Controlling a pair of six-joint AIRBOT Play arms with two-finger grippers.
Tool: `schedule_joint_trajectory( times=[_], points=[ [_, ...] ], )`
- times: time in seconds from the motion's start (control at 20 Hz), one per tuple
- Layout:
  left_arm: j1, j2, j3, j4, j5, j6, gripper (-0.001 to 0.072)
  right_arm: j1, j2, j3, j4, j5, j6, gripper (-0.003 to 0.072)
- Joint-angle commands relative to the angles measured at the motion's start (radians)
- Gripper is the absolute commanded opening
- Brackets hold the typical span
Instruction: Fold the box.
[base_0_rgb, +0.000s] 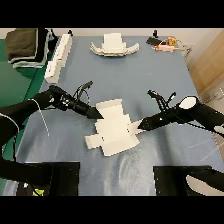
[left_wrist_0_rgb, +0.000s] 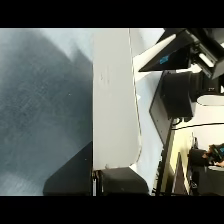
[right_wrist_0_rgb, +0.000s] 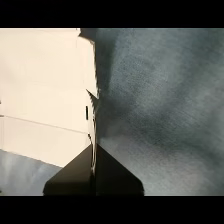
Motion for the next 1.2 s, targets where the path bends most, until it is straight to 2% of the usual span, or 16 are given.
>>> schedule_joint_trajectory(
  times=[0.0, 0.05, 0.1, 0.3, 0.4, 0.5, 0.55, 0.6, 0.7, 0.85, 1.05, 1.15],
  points=[
    [-0.001, -0.002, 0.001, -0.032, -0.018, 0.02, 0.0013, 0.001, 0.001, 0.0, -0.022, -0.014, 0.0, 0.0063],
    [0.0, -0.002, 0.008, -0.041, -0.019, 0.059, 0.0013, 0.001, 0.001, 0.002, -0.053, -0.032, 0.0, 0.0196],
    [-0.001, -0.002, 0.022, -0.039, -0.02, 0.107, 0.0013, 0.001, 0.001, 0.006, -0.095, -0.057, 0.001, 0.0237],
    [-0.021, 0.018, 0.072, -0.057, -0.019, 0.23, 0.0011, 0.001, 0.001, 0.042, -0.302, -0.173, 0.091, 0.0237],
    [-0.062, 0.05, 0.071, -0.05, 0.002, 0.331, 0.001, 0.001, 0.001, 0.071, -0.388, -0.192, 0.148, 0.0244],
    [-0.105, 0.083, 0.071, -0.019, 0.072, 0.37, 0.001, 0.001, 0.005, 0.114, -0.406, -0.173, 0.233, 0.0257],
    [-0.124, 0.097, 0.071, 0.003, 0.104, 0.384, 0.001, 0.001, 0.011, 0.145, -0.4, -0.135, 0.29, 0.0453],
    [-0.138, 0.108, 0.071, 0.014, 0.12, 0.4, 0.0009, 0.001, 0.017, 0.176, -0.401, -0.099, 0.344, 0.0592],
    [-0.164, 0.136, 0.058, 0.006, 0.148, 0.486, 0.0007, -0.001, 0.028, 0.224, -0.409, -0.066, 0.42, 0.0588],
    [-0.21, 0.214, -0.013, -0.014, 0.282, 0.61, 0.0006, -0.001, 0.04, 0.237, -0.416, -0.082, 0.478, 0.0588],
    [-0.266, 0.356, -0.212, -0.254, 0.496, 0.941, 0.0007, -0.001, 0.04, 0.236, -0.421, -0.123, 0.532, 0.0588],
    [-0.294, 0.372, -0.284, -0.269, 0.526, 1.024, 0.0009, -0.001, 0.04, 0.236, -0.417, -0.159, 0.546, 0.0588]
  ],
)
